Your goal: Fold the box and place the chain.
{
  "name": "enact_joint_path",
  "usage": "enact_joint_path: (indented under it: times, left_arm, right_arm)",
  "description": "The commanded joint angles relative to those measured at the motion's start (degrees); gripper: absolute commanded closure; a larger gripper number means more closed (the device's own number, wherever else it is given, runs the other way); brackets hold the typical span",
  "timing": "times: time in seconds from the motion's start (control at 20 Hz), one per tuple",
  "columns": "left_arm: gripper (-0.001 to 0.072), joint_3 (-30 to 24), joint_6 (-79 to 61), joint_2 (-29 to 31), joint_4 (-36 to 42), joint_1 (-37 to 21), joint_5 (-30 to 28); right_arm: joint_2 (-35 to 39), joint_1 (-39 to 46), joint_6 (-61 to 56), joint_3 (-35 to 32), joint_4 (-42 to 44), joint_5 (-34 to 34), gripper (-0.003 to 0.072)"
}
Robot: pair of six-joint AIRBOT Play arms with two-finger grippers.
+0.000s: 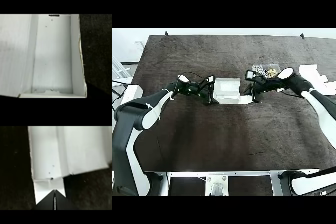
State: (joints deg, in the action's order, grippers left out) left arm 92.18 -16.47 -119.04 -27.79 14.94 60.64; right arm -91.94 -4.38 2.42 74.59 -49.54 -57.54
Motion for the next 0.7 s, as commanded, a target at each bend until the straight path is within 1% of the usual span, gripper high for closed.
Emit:
enact_joint_path:
  times: [0.0,0.15,0.2,0.3,0.5,0.65]
  left_arm:
    - [0.0344,-0.02,-0.07,0.00,-0.04,0.02,0.02]
    - [0.0344,-0.02,-0.04,0.00,-0.04,0.02,0.04]
    - [0.0344,-0.02,-0.07,-0.02,-0.04,0.02,0.02]
    - [0.0344,-0.02,-0.04,-0.02,-0.04,0.02,0.02]
    - [0.0344,-0.02,-0.07,-0.02,-0.04,0.02,0.04]
    - [0.0344,-0.02,-0.07,0.00,-0.04,0.02,0.07]
  right_arm:
    - [5.14,4.13,-9.90,0.02,-0.83,-0.94,0.0676]
    - [5.73,9.68,-23.85,-0.22,-0.87,-1.01,0.0677]
    - [5.27,11.34,-29.66,-0.66,-0.90,-1.03,0.0677]
    - [3.61,13.51,-37.44,-1.33,-0.90,-1.07,0.0677]
    - [-2.27,14.12,-44.65,-1.44,0.13,-1.05,0.0677]
    - [-6.71,13.99,-46.38,-1.44,3.17,-1.07,0.0677]
